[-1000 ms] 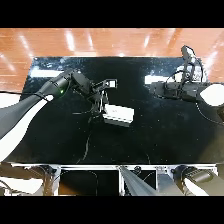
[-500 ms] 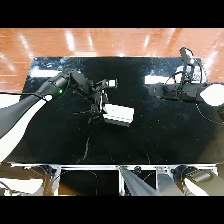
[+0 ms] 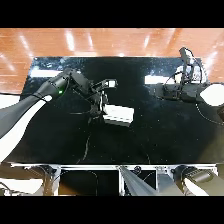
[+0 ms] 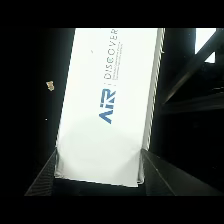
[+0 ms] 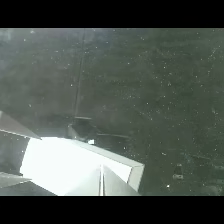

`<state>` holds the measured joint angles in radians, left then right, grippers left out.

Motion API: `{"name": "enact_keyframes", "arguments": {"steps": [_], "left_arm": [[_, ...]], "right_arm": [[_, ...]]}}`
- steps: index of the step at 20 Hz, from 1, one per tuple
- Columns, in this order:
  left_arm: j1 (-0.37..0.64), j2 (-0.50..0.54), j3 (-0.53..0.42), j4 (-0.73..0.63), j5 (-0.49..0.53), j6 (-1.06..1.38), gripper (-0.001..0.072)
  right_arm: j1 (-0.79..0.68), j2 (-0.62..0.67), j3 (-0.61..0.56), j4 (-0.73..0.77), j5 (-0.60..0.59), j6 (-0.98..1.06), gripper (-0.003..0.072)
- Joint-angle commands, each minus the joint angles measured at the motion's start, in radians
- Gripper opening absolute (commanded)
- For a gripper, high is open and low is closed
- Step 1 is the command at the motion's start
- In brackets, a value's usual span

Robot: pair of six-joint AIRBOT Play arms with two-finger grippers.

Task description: Fold the box and place the chain.

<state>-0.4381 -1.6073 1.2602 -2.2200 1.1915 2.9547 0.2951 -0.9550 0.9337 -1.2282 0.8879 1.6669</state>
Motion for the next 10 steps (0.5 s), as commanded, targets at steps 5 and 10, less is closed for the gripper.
{"name": "enact_keyframes", "arguments": {"steps": [5, 10], "left_arm": [[0.0, 0.001, -0.035, 0.0, -0.026, 0.0, 0.063], [-0.003, 0.001, -0.035, 0.0, -0.029, -0.002, 0.063]], "right_arm": [[0.0, 0.0, 0.001, 0.001, 0.001, 0.001, 0.0039], [0.0, 0.0, 0.001, 0.001, 0.001, 0.001, 0.0039]]}}
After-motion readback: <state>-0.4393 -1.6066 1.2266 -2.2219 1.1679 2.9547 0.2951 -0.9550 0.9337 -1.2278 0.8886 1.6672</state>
